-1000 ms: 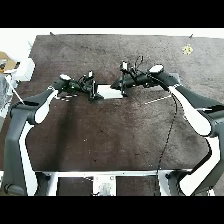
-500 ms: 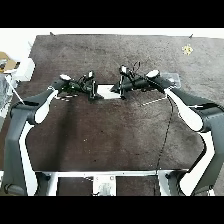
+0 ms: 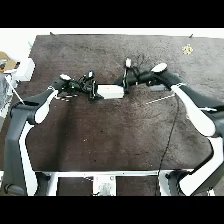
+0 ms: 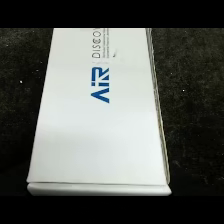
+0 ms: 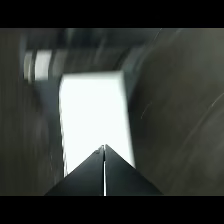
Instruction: Fold the box and place the chain.
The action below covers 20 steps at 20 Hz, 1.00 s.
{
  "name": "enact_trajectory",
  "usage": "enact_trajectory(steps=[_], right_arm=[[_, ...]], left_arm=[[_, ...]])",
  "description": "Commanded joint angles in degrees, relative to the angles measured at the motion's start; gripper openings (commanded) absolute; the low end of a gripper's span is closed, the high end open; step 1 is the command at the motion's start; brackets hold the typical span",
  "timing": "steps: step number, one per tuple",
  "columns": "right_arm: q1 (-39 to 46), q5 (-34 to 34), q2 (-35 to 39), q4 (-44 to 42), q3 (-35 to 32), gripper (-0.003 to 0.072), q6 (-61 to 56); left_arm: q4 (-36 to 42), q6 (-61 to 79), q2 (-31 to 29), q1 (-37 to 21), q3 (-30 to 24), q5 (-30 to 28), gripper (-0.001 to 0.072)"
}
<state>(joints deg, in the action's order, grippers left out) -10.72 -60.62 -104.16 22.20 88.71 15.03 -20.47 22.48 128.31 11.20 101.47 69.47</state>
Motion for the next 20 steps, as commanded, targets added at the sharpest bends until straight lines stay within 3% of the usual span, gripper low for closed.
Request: enact_trajectory(steps=[1, 4, 9, 16, 20], right_arm=[[0.9, 0.2, 8.5, -3.4, -0.6, -0.0001, -6.3], [2.7, 4.3, 18.1, -3.4, -6.6, -0.0001, -11.2], [7.5, 18.4, 37.5, -3.4, -28.8, -0.0001, -13.6], [8.1, 47.5, 63.2, -8.2, -62.2, 0.0, -13.8], [8.1, 51.0, 70.0, -9.6, -72.4, 0.0, -13.8]], left_arm=[[0.0, 0.0, 0.0, 0.0, 0.0, 0.0, 0.0349], [0.0, 0.0, 0.0, 0.0, 0.0, 0.0, 0.0349], [0.0, 0.0, 0.0, 0.0, 0.0, 0.0, 0.0349], [0.0, 0.0, 0.0, 0.0, 0.0, 0.1, 0.0349], [0.1, -0.1, 0.0, 0.0, 0.0, 0.5, 0.0348]])
